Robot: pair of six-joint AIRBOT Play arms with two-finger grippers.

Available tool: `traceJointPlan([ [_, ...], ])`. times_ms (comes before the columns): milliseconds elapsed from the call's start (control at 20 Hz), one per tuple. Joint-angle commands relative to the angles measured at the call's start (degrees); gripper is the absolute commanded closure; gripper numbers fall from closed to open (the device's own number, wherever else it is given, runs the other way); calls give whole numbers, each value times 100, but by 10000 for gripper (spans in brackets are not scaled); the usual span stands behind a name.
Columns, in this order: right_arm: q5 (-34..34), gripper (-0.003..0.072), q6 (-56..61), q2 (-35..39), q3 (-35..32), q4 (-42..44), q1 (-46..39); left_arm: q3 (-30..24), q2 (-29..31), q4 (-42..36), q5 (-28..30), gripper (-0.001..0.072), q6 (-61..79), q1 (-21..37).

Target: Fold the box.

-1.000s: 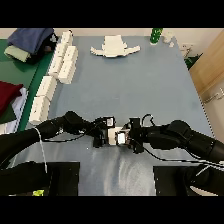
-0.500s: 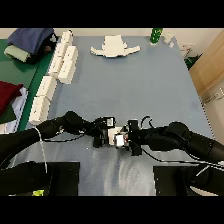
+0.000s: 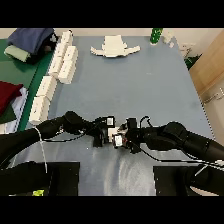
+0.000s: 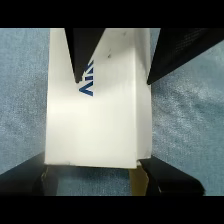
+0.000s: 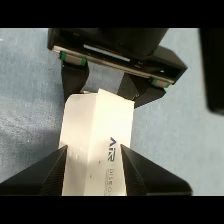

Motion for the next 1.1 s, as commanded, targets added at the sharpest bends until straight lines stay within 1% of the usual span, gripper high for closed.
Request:
traceJointPlan([
  [0,66,158,-4,94,4,-68,2,7,0,7,-15,236,9,0],
  [300,131,158,-4,140,4,-94,2,7,0,7,-15,236,9,-2],
  [450,197,158,-2,256,4,-271,0,7,0,7,-15,236,9,0],
  [650,192,159,2,433,4,-264,-4,7,0,7,-15,236,9,0],
  [700,192,161,4,428,2,-264,-4,7,0,7,-15,236,9,-2],
  [750,195,179,4,422,2,-264,-4,7,0,7,-15,236,9,0],
  [850,195,180,22,420,2,-264,-11,7,0,7,-15,236,9,0],
  [900,195,191,26,402,2,-264,-11,7,0,7,-15,236,9,0],
  [950,195,286,31,348,2,-264,-20,7,0,7,-15,236,9,0],
  [1050,199,311,26,181,2,-264,-46,7,0,7,-15,236,9,0],
])
